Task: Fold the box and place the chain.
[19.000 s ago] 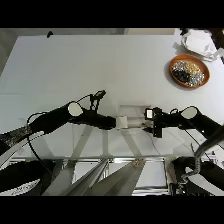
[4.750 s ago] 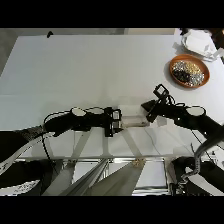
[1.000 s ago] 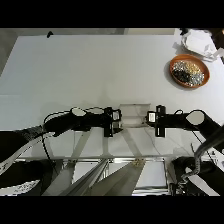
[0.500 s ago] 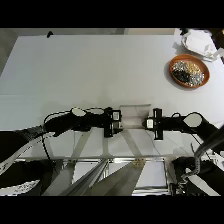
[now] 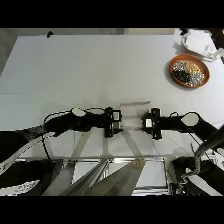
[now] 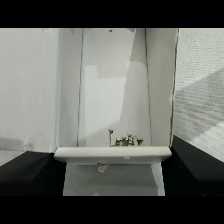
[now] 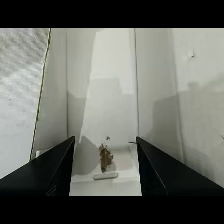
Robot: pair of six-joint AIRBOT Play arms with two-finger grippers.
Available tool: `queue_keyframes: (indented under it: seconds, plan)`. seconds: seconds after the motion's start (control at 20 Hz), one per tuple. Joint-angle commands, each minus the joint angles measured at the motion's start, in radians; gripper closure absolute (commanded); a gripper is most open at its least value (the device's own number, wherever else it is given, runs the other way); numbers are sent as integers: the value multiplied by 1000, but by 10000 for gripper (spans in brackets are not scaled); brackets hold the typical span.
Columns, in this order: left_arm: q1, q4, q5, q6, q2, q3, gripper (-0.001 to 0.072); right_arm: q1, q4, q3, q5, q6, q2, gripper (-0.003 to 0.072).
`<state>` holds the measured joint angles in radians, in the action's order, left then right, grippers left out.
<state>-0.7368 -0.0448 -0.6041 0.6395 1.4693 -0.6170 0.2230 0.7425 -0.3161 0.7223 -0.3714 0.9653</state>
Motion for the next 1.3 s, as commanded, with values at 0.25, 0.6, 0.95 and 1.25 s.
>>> queue_keyframes:
  seconds: [0.25, 0.6, 0.95, 1.25]
  plan:
    - [0, 0, 2, 0, 0, 0, 435, 0, -3, 0, -30, 17, -65, 459]
    - [0, 0, 2, 0, 0, 0, 435, -1, 146, 0, 96, 594, -295, 666]
    - [0, 0, 2, 0, 0, 0, 435, -68, 452, -2, 95, 1450, -464, 666]
    - [0, 0, 2, 0, 0, 0, 435, -356, 454, -80, 260, 1668, -425, 666]
